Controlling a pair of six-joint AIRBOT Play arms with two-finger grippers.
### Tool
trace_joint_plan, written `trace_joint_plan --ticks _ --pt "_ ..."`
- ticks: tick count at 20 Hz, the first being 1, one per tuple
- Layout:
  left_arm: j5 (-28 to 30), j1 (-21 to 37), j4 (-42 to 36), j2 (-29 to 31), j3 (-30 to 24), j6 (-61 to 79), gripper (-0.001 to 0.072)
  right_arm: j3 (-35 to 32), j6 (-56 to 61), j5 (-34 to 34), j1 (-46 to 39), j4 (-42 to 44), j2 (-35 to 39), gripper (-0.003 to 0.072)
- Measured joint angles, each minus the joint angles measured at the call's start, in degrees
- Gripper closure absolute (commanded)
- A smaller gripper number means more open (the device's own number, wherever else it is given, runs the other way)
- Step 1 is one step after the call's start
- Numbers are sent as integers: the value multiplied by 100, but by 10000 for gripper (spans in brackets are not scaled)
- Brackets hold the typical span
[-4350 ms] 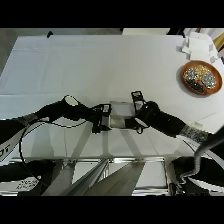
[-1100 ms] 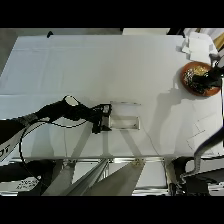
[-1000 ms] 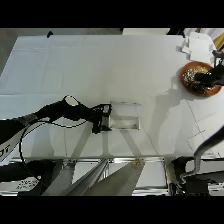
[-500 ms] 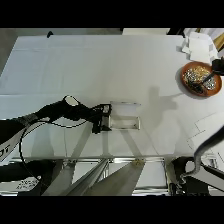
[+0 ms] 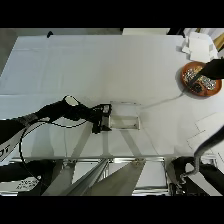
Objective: Fold the box and place the chain.
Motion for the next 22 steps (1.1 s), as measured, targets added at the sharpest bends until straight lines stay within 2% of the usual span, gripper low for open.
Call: trace_joint_plan --ticks 10,15,22 --pt "0 0 0 0 0 0 297 -892 525 -50 2337 22 345 676" --pt "0 0 0 0 0 0 297 -1386 789 -608 3370 17 356 676" --pt "0 0 0 0 0 0 297 -2068 1191 -1742 4459 2 356 675"
